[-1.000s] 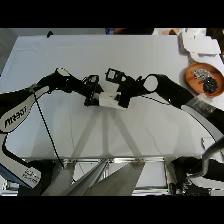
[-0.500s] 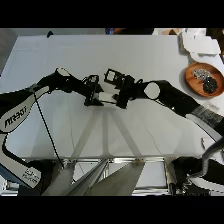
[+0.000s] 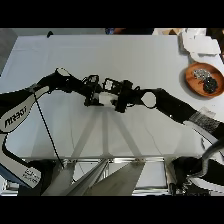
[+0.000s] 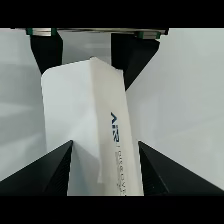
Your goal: Fold the box and place the chain.
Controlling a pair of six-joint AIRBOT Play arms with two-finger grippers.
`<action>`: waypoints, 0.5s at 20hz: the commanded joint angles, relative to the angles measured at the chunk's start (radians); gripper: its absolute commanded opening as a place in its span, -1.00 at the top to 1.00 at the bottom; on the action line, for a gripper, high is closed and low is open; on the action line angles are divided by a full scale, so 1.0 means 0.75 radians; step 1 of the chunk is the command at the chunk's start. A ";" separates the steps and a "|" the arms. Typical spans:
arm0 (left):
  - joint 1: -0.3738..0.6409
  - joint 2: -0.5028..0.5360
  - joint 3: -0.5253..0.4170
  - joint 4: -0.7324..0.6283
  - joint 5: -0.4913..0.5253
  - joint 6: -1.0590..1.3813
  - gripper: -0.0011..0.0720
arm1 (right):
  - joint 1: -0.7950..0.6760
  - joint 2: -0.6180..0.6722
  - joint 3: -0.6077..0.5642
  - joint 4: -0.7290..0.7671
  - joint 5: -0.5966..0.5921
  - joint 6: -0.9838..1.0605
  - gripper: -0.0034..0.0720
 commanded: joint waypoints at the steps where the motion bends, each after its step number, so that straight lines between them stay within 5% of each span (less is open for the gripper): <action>1: 0.000 -0.001 -0.001 0.001 0.001 0.001 0.02 | 0.006 0.001 -0.008 -0.014 -0.066 0.001 -0.20; 10: 0.000 -0.001 -0.001 0.001 0.001 0.001 0.02 | 0.005 -0.006 -0.087 -0.071 -0.094 0.003 0.03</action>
